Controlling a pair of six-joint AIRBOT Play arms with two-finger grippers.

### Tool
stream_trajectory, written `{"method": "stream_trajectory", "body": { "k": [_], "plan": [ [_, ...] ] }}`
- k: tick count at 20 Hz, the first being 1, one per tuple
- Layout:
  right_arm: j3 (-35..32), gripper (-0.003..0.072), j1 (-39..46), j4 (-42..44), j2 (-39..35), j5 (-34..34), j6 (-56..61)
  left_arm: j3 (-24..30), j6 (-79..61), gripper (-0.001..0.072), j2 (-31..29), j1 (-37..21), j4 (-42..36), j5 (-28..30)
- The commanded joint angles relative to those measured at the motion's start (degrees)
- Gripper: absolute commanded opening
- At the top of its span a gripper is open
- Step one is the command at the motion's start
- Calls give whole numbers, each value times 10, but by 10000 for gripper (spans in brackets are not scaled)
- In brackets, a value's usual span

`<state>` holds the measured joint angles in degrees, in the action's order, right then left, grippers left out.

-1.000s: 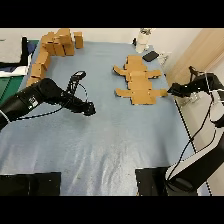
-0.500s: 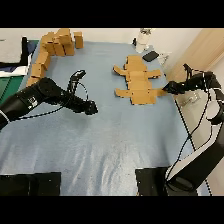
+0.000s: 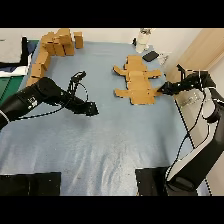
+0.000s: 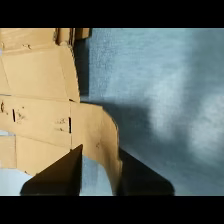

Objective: Fold the box.

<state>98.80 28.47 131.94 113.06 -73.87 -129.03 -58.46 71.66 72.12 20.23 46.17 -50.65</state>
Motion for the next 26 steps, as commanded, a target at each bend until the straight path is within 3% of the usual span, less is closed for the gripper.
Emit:
{"method": "stream_trajectory", "body": {
  "k": [1, 2, 6, 9, 15, 18, 21, 26],
  "plan": [
    [10, 214, -15, -3, 7, 8, -2, 0, 4, 504, 0, 0, -3, -21],
    [17, 21, -19, -2, 7, 3, -3, 0, 7, 504, 0, 0, -4, -20],
    [8, 0, -40, 26, -5, -75, -3, 0, 33, 503, 0, -28, -19, -38],
    [-83, -1, -57, 86, -47, -89, 1, 0, 33, 502, 0, -64, -21, -65],
    [-416, -1, -152, 96, -280, 66, 46, 17, -20, 503, 0, -135, -20, -95],
    [-550, -1, -236, 95, -379, 109, 96, 33, -47, 505, 0, -173, -20, -122],
    [-639, -1, -324, 95, -477, 217, 107, 40, -72, 506, 10, -210, -21, -149],
    [-706, -1, -431, 92, -580, 344, 112, 39, -129, 507, 59, -220, -47, -184]
  ]
}}
